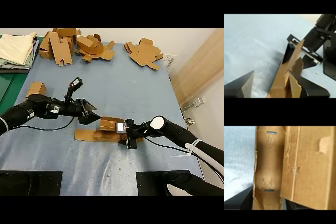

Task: Fold the box.

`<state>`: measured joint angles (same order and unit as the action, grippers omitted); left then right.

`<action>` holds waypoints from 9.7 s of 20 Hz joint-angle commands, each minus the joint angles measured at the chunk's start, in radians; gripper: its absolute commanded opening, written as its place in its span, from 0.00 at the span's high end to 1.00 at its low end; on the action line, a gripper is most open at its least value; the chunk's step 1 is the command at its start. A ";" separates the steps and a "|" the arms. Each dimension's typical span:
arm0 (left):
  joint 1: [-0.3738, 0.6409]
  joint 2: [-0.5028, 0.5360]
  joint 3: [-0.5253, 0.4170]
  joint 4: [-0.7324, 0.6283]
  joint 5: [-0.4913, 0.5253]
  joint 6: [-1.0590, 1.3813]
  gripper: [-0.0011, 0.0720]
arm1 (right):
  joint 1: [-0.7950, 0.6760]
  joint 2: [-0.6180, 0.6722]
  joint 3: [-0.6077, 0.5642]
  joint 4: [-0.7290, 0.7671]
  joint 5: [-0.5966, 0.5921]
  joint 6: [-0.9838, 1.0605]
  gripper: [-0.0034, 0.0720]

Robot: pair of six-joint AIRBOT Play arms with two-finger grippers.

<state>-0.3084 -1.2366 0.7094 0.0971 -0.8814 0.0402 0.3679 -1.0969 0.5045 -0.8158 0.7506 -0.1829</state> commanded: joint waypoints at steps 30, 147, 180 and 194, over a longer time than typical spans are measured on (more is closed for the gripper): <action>-0.190 0.021 0.054 0.358 -0.029 -0.748 0.86 | 0.001 0.019 0.001 0.008 0.046 0.074 0.16; -0.196 -0.041 0.190 0.225 0.133 -0.714 0.97 | 0.001 -0.013 0.000 -0.014 0.080 -0.069 0.17; -0.471 0.283 -0.131 1.020 0.187 -0.739 0.06 | 0.001 -0.013 0.000 -0.010 0.080 -0.068 0.17; -0.558 0.210 -0.131 1.021 0.209 -0.730 0.04 | 0.001 -0.013 0.000 -0.010 0.080 -0.068 0.17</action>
<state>-0.8467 -0.9997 0.5789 1.1179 -0.6872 -0.6773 0.3683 -1.1103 0.5049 -0.8257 0.8307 -0.2508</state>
